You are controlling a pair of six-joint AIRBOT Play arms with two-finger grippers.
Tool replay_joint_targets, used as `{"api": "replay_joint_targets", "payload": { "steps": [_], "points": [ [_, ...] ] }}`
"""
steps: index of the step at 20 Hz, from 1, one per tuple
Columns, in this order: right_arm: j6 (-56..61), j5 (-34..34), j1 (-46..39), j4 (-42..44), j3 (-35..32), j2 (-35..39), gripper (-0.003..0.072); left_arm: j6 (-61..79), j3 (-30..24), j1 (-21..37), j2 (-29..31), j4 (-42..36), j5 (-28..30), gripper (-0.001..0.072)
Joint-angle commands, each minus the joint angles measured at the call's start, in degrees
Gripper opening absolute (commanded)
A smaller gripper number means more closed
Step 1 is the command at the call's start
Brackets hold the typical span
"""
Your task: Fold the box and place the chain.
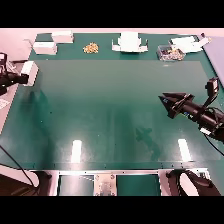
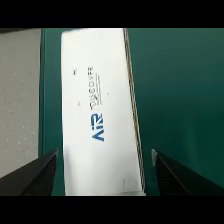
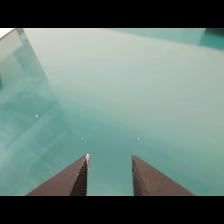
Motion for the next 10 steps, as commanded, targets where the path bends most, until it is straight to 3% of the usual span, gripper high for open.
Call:
{"api": "replay_joint_targets", "payload": {
  "steps": [1,2,3,4,5,6,10],
  "points": [
    [-0.17,-1.97,-0.09,1.44,1.46,2.14,0.0139,-9.2,0.07,0.07,7.32,6.32,-4.92,0.0674],
    [-0.15,-3.26,-0.09,1.44,1.53,2.78,0.0031,-12.13,0.07,0.04,9.64,6.19,-9.2,0.0494],
    [-0.13,-3.74,-0.09,1.51,1.53,3.15,0.001,-12.31,0.07,0.04,11.91,4.81,-16.22,0.0169],
    [-0.09,-4.02,-0.09,1.9,1.53,3.54,0.0009,-8.92,0.04,-0.2,13.79,1.22,-24.17,0.0015],
    [-0.07,-4.13,-0.09,2.38,1.53,3.76,0.0008,-5.11,-0.52,-0.87,15.52,-3.87,-28.76,0.0012],
    [0.09,-5.42,-0.07,2.49,1.51,4.09,0.0007,-2.36,-2.34,-2.14,18.51,-8.28,-28.63,0.0011],
    [2.01,-12.92,-0.07,2.43,0.13,7.39,0.0005,6.78,-18.1,-10.16,36.65,-14.12,-18.05,0.0011]
  ]
}}
